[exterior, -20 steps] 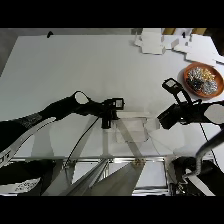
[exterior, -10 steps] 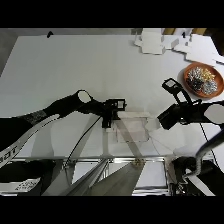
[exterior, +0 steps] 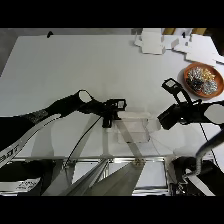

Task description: Fold the box and place the chain.

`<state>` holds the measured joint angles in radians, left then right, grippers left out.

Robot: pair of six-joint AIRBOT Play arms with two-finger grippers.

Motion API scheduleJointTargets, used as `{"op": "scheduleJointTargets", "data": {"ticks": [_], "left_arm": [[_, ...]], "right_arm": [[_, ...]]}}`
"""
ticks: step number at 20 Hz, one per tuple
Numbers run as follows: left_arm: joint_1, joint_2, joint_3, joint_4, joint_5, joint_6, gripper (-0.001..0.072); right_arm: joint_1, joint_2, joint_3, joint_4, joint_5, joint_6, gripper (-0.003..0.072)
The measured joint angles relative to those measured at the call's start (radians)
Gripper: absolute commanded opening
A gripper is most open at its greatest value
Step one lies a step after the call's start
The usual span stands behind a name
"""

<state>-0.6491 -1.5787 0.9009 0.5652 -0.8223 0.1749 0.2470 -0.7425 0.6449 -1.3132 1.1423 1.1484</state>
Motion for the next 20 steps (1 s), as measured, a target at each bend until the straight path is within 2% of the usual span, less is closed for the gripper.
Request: {"op": "scheduleJointTargets", "data": {"ticks": [14, 20], "left_arm": [[-0.001, 0.025, 0.0, 0.028, 0.003, -0.064, 0.0003], [-0.001, 0.029, 0.016, 0.1, -0.015, -0.133, 0.0003]], "right_arm": [[0.0, 0.0, 0.0, 0.0, 0.002, -0.003, 0.0296], [0.0, 0.0, 0.0, 0.0, 0.001, -0.005, 0.0296]]}}
